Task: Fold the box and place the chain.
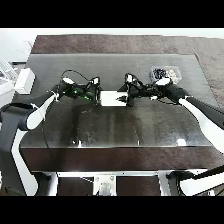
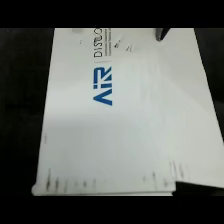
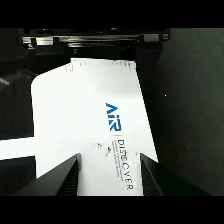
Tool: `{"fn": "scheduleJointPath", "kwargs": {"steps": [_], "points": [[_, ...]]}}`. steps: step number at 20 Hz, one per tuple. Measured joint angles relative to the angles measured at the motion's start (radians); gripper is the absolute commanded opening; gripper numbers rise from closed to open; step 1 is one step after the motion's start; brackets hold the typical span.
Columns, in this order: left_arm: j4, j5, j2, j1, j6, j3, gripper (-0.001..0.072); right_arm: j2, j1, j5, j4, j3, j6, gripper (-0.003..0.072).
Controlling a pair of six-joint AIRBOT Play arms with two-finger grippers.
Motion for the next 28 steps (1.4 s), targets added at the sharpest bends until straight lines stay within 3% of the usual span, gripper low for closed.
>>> {"fn": "scheduleJointPath", "kwargs": {"steps": [3, 4, 11, 22, 28], "points": [[0.0, 0.0, 0.0, 0.0, 0.0, 0.0, 0.0472, 0.0, 0.0, 0.003, 0.002, 0.013, -0.009, 0.0226], [0.0, 0.0, 0.0, 0.0, 0.0, 0.0, 0.0472, 0.002, 0.0, 0.026, 0.002, 0.016, -0.011, 0.0216], [0.0, 0.0, 0.0, 0.0, 0.0, 0.0, 0.0472, 0.01, -0.006, 0.149, -0.042, 0.038, -0.002, 0.0217], [0.0, 0.0, 0.0, 0.0, 0.0, 0.0, 0.0472, -0.075, -0.004, 0.266, -0.185, 0.193, 0.134, 0.0231], [0.0, -0.001, 0.0, 0.0, 0.0, 0.0, 0.0472, -0.103, 0.001, 0.282, -0.227, 0.242, 0.167, 0.0306]]}}
